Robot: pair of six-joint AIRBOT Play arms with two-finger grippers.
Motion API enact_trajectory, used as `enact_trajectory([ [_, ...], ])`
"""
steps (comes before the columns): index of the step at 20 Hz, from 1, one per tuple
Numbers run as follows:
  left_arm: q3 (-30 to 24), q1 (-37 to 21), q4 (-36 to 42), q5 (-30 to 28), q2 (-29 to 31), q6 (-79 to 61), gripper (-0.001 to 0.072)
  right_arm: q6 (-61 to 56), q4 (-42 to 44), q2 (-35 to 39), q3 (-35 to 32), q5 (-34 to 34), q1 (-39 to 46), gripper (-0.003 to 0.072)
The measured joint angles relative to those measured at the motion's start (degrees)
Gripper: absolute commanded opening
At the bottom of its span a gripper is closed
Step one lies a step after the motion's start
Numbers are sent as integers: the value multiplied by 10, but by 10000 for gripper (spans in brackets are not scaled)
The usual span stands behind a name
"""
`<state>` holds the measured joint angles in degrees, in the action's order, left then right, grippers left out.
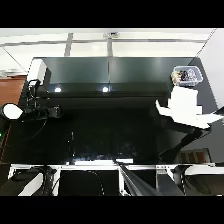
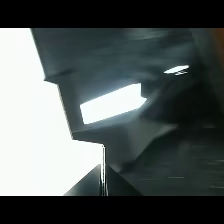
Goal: Fold the box and place the chain.
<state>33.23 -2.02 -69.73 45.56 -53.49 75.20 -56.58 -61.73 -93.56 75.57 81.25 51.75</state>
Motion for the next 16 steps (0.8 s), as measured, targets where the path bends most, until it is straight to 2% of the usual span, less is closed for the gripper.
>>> enact_trajectory([
  [3, 0, 0, 0, -1, 0, 0, 710, 14, 68, 41, -49, 18, -30, 19],
  [8, 0, 0, 10, -3, 0, 0, 711, 99, 257, 169, -214, -6, -122, 19],
  [12, 1, 0, 64, 1, -14, -31, 711, 170, 377, 266, -346, -81, -240, 19],
  [16, 30, 0, 179, 43, -69, -93, 711, 205, 422, 305, -418, -174, -355, 19],
])
